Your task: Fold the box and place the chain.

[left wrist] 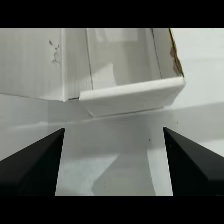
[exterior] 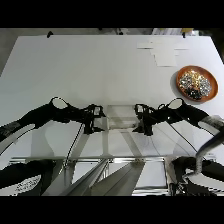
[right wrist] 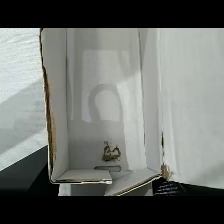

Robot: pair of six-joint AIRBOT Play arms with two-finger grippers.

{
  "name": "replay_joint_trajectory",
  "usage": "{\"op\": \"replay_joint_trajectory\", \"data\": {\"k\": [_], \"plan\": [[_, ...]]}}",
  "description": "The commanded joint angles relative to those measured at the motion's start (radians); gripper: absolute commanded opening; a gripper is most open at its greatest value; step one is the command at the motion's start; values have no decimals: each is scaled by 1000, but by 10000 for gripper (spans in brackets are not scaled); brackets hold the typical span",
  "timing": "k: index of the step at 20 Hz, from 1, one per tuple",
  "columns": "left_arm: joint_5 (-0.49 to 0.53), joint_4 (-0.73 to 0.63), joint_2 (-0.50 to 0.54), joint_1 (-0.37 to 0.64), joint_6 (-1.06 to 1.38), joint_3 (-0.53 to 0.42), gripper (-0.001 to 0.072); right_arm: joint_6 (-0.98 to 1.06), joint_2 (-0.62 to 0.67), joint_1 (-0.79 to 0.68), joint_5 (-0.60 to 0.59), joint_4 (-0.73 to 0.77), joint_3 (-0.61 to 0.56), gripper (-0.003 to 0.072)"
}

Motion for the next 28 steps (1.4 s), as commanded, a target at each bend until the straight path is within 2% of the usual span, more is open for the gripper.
{"op": "replay_joint_trajectory", "data": {"k": [1, 8, 20, 24, 28], "plan": [[11, -64, -19, -15, 40, -5, 703, 0, 1, -1, 0, 0, 1, 400], [24, -77, -19, -39, -108, -5, 705, 0, 1, -1, 0, 0, 1, 400], [23, -40, -19, -82, -106, -5, 707, 0, 1, -1, 0, 0, 1, 400], [71, -93, -20, -82, -106, -5, 706, 0, 1, -1, 0, 0, 1, 400], [77, -104, -46, -85, -105, -5, 706, 0, 1, -1, 0, 0, 1, 400]]}}
